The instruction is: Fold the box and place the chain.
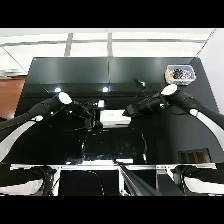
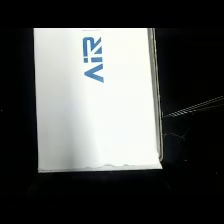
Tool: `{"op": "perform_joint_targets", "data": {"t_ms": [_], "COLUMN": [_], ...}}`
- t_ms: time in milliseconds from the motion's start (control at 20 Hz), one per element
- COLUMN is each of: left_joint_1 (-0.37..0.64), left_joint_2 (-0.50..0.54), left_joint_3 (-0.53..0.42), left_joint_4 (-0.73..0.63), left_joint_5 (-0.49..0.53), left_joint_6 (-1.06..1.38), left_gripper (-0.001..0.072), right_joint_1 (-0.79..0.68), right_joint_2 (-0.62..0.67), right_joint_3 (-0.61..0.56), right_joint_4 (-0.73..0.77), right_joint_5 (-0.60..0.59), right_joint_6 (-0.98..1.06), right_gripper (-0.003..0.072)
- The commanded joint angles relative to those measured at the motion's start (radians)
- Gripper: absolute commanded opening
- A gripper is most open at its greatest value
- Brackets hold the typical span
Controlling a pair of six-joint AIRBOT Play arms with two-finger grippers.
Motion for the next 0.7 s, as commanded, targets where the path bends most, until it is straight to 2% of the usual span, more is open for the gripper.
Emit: {"op": "perform_joint_targets", "data": {"t_ms": [0,50,100,200,350,500,650], "left_joint_1": [0.001,0.000,0.000,0.000,0.000,-0.015,-0.058], "left_joint_2": [0.000,0.001,0.003,0.018,0.071,0.102,0.093], "left_joint_3": [0.020,0.028,0.037,0.062,0.094,0.122,0.149], "left_joint_4": [0.000,0.000,0.007,0.053,0.074,0.056,-0.018], "left_joint_5": [0.003,0.001,-0.002,-0.022,-0.113,-0.134,-0.108], "left_joint_6": [-0.049,-0.074,-0.104,-0.141,-0.143,-0.200,-0.204], "left_gripper": [0.0411,0.0472,0.0714,0.0718,0.0718,0.0715,0.0715], "right_joint_1": [-0.097,-0.142,-0.182,-0.261,-0.357,-0.388,-0.385], "right_joint_2": [0.127,0.184,0.234,0.323,0.406,0.420,0.420], "right_joint_3": [0.029,0.029,0.029,0.029,0.027,0.026,0.014], "right_joint_4": [0.004,-0.040,-0.089,-0.199,-0.307,-0.299,-0.268], "right_joint_5": [0.166,0.183,0.200,0.251,0.320,0.312,0.270], "right_joint_6": [-0.033,-0.032,-0.023,0.028,0.079,0.085,0.085], "right_gripper": [0.0013,0.0014,0.0014,0.0013,0.0014,0.0013,0.0014]}}
